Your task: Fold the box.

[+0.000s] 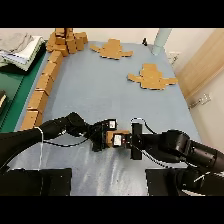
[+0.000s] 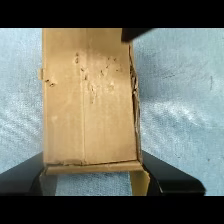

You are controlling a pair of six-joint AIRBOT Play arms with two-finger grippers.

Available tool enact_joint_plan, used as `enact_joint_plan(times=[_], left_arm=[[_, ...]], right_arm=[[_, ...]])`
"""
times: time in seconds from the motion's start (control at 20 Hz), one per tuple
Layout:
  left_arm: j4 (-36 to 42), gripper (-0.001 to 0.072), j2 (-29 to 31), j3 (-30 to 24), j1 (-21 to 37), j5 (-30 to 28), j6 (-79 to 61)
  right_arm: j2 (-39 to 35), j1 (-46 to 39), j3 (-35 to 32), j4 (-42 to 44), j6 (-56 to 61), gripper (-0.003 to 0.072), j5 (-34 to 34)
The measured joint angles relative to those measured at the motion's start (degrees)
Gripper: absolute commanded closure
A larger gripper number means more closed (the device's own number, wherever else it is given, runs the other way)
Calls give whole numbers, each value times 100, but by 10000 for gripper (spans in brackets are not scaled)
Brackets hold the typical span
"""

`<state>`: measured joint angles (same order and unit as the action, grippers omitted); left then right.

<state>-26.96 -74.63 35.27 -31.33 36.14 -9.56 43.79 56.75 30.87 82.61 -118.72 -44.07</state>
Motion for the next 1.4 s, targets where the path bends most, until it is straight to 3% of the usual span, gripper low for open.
enact_joint_plan(times=[1.15, 1.4], left_arm=[[0, 114, 0, 0, 0, 0, 0], [0, 114, 0, 0, 0, 0, -2]], right_arm=[[-105, -107, -243, -225, 236, 683, -149], [-317, -107, -90, -284, 741, 683, -299]])
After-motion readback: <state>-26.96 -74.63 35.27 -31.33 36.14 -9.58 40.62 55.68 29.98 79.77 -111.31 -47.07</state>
